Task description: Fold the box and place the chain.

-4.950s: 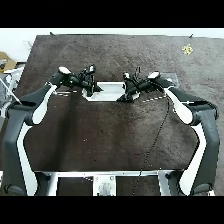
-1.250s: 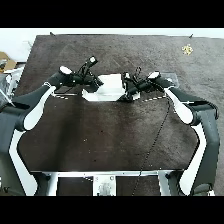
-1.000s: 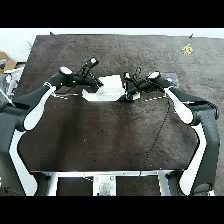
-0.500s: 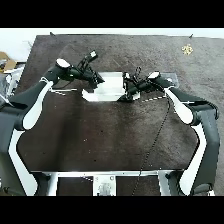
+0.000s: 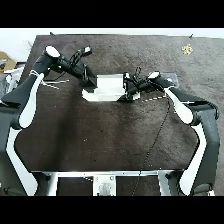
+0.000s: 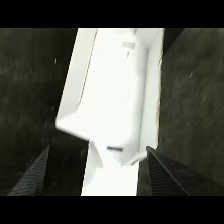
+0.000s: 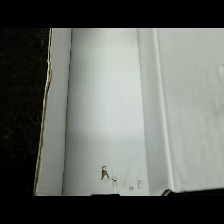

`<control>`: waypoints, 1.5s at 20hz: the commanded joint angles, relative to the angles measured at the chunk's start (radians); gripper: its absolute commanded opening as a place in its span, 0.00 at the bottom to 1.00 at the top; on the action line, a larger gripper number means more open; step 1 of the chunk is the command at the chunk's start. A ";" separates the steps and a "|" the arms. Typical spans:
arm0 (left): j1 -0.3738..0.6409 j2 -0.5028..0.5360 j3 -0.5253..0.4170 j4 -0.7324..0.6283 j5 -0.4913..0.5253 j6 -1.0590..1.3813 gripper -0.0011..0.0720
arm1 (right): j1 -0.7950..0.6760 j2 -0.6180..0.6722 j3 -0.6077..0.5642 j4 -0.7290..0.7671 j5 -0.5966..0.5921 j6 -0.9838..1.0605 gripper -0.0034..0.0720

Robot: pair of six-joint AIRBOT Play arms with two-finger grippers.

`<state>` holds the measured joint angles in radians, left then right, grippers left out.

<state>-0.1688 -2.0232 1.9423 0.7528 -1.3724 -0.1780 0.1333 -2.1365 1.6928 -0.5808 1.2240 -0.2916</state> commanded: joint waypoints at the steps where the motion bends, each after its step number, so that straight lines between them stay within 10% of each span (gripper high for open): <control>1: 0.001 -0.001 -0.067 0.087 -0.016 0.127 1.00 | 0.000 -0.001 0.000 0.001 0.000 0.000 0.47; 7: 0.001 -0.001 -0.209 0.017 0.108 0.219 1.00 | 0.000 -0.001 0.000 0.001 0.000 0.000 0.47; 21: -0.048 -0.005 -0.217 0.040 0.160 0.205 0.98 | 0.000 -0.001 0.000 0.001 0.000 0.000 0.47; 23: -0.048 -0.005 -0.217 0.040 0.156 0.205 0.69 | 0.000 -0.001 0.000 0.001 0.000 0.000 0.47; 30: -0.048 -0.005 -0.217 0.020 0.150 0.206 0.39 | 0.000 -0.001 0.000 0.001 0.000 0.000 0.47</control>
<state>-0.2173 -2.0277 1.7260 0.7818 -1.2198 0.0265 0.1333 -2.1365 1.6928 -0.5800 1.2240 -0.2913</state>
